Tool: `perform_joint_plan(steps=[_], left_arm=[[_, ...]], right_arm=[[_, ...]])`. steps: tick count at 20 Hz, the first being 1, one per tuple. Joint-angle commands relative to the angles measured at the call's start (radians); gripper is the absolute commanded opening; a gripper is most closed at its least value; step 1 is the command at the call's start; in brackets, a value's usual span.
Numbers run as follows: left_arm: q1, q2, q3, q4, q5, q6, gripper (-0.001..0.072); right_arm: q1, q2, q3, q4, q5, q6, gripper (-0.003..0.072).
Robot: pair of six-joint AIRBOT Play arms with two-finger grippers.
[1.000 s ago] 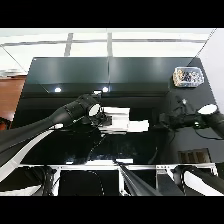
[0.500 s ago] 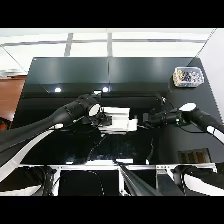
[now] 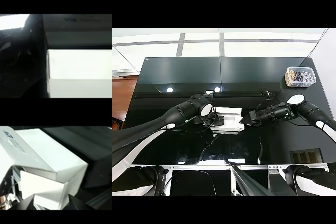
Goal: Fold the box and place the chain.
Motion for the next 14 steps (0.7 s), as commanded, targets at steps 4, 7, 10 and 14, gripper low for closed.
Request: perform_joint_plan(steps=[4,7,10,14], left_arm=[[0.0,0.0,0.001,0.0,0.0,0.0,0.0029],[0.0,0.0,0.001,0.0,0.0,0.0,0.0029],[0.0,0.0,0.001,0.0,0.0,0.0,0.0029],[0.0,0.0,0.001,0.0,0.0,0.0,0.0029]], right_arm=[[0.104,-0.001,0.097,-0.191,-0.07,0.257,0.0462],[0.152,-0.001,0.134,-0.254,-0.096,0.331,0.0356],[0.201,-0.001,0.144,-0.335,-0.139,0.438,0.0355],[0.278,-0.001,0.177,-0.485,-0.18,0.593,0.0355]])
